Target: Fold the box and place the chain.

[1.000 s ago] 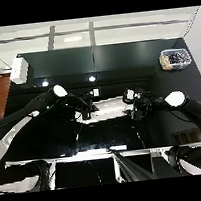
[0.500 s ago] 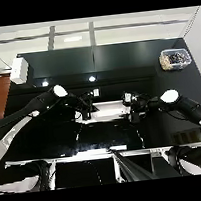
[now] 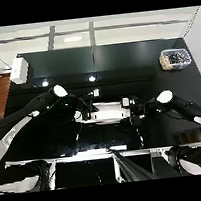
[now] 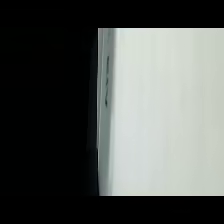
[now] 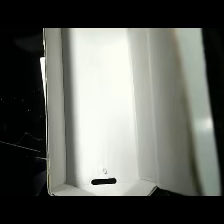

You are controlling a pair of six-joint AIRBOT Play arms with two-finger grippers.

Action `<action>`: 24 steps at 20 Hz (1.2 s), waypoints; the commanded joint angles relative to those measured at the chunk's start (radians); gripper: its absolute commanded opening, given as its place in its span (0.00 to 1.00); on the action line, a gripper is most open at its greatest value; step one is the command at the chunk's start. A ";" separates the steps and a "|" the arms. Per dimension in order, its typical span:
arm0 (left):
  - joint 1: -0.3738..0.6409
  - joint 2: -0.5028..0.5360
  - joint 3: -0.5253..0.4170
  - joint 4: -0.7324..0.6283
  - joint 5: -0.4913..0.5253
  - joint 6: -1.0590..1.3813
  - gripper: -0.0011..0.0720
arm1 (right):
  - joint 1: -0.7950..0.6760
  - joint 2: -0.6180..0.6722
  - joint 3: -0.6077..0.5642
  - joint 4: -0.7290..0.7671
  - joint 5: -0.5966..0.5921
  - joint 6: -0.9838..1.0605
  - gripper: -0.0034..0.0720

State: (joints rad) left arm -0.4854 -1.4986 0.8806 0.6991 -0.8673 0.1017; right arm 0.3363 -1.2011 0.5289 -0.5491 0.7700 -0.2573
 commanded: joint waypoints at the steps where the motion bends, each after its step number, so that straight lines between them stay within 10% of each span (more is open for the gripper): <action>1: 0.001 0.001 0.001 -0.001 -0.002 -0.002 0.05 | 0.000 -0.031 0.000 -0.010 -0.011 0.016 0.87; 16: 0.001 0.001 0.001 -0.001 -0.001 -0.001 0.05 | 0.000 -0.047 0.000 -0.017 -0.053 0.022 0.87; 24: 0.001 0.000 0.001 -0.001 0.002 -0.001 0.05 | 0.000 -0.047 0.000 -0.021 -0.052 0.024 0.69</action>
State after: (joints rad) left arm -0.4850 -1.4986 0.8806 0.6979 -0.8669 0.0998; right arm 0.3363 -1.2472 0.5289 -0.5682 0.7193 -0.2344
